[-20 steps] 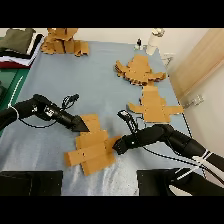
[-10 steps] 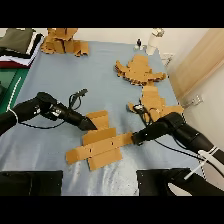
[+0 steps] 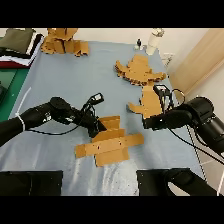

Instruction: Fold the box.

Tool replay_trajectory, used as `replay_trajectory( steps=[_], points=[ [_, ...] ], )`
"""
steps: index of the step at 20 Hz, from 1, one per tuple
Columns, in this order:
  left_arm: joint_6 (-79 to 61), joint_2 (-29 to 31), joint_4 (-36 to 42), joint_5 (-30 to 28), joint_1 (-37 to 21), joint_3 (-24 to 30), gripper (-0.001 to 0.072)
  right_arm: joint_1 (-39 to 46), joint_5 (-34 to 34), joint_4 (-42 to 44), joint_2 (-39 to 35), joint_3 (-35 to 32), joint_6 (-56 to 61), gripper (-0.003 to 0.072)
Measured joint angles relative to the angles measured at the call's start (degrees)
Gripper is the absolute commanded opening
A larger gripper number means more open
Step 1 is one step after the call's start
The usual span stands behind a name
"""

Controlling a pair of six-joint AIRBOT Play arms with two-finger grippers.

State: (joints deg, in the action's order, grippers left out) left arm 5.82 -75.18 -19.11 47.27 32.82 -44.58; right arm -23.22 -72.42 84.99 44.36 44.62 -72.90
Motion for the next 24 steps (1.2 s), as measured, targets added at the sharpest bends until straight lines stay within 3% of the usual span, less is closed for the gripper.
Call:
replay_trajectory(
  steps=[9, 15, 20, 24],
  points=[
    [-7.1, 4.6, 0.3, -8.7, 10.6, 3.0, 0.0012, 0.0, 3.0, 3.1, 6.2, 0.6, 1.8, 0.0004],
    [-8.7, 5.6, 0.3, -13.3, 12.0, 6.6, 0.0012, 0.0, 4.6, 3.5, 7.2, 0.6, 1.9, 0.0003],
    [-11.9, 10.4, 0.3, -20.1, 12.4, 7.4, 0.0012, 0.0, 6.5, 3.5, 7.4, 0.6, 2.0, 0.0003],
    [-13.1, 12.2, 0.0, -20.8, 12.6, 7.9, 0.0012, 0.0, 7.9, 3.9, 7.5, 0.6, 2.4, 0.0003]
  ],
)
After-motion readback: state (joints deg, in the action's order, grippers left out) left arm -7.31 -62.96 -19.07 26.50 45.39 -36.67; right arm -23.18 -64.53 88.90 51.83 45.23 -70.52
